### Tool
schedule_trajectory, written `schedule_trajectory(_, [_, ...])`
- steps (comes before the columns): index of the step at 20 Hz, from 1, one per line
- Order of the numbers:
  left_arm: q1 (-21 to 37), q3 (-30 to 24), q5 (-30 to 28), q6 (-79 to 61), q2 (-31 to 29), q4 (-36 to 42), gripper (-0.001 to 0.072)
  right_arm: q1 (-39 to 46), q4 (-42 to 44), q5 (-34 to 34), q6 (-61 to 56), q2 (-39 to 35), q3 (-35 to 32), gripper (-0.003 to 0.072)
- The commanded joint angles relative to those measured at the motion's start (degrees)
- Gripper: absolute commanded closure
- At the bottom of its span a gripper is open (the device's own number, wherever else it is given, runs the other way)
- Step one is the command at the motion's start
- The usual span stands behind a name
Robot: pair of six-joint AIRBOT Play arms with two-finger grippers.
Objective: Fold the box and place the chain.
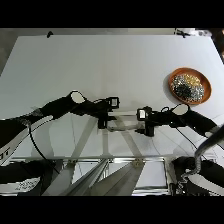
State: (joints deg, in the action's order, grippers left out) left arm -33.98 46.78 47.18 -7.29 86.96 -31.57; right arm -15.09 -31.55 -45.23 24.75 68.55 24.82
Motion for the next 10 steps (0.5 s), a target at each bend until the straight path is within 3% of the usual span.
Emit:
schedule_trajectory(1, [0.0, 0.0, 0.0, 0.0, 0.0, 0.0, 0.0697, -0.7, -0.1, 1.2, 0.0, 0.0, 0.1, 0.0036])
schedule_trajectory(6, [0.0, 0.0, 0.0, 0.0, 0.0, 0.0, 0.0697, -2.4, -1.0, 1.4, -0.8, 0.0, 0.1, 0.0038])
schedule_trajectory(10, [0.0, 0.0, 0.0, 0.0, 0.0, 0.0, 0.0697, -2.4, -2.0, 1.4, -2.0, 0.0, 0.1, 0.0151])
